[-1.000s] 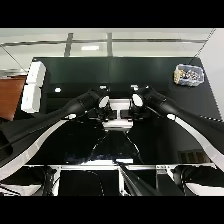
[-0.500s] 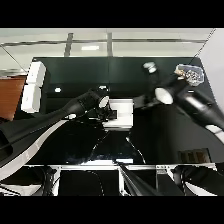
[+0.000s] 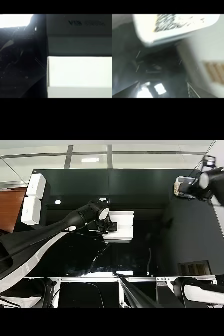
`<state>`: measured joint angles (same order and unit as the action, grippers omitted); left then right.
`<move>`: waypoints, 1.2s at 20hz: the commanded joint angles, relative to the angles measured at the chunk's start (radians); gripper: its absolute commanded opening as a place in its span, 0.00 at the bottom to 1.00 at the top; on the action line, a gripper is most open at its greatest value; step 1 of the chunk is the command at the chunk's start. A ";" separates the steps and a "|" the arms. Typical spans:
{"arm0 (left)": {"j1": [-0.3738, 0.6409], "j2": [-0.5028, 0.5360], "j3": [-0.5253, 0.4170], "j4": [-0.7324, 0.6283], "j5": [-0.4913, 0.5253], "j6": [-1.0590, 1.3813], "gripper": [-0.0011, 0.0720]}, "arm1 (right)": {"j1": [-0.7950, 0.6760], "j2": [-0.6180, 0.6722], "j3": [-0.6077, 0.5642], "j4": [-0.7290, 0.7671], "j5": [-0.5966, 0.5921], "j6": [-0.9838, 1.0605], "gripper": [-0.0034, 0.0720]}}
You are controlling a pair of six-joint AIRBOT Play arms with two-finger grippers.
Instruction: Fold the box and place the chain.
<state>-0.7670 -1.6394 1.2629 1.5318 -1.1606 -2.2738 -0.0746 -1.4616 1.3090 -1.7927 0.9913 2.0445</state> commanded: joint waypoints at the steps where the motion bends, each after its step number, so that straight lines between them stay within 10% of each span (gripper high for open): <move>1: 0.000 0.000 0.000 0.000 0.000 0.000 0.06 | -0.186 -0.253 0.290 0.198 0.072 -0.072 0.94; 7: 0.000 0.000 0.000 0.000 -0.003 0.000 0.06 | -0.223 -0.599 0.777 0.204 0.194 -0.133 0.92; 15: 0.000 0.000 0.000 0.000 -0.023 0.000 0.06 | -0.223 -0.706 0.780 0.214 0.110 -0.143 0.84; 18: 0.000 0.000 0.000 0.000 -0.021 0.000 0.06 | -0.224 -0.691 0.781 0.229 0.141 -0.157 0.13; 24: 0.000 0.000 0.000 -0.005 -0.022 0.000 0.06 | -0.222 -0.504 0.781 0.230 0.318 -0.386 0.07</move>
<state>-0.7670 -1.6394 1.2629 1.5307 -1.1816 -2.2745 -0.2985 -2.0537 2.0884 -1.5635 1.2152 1.7832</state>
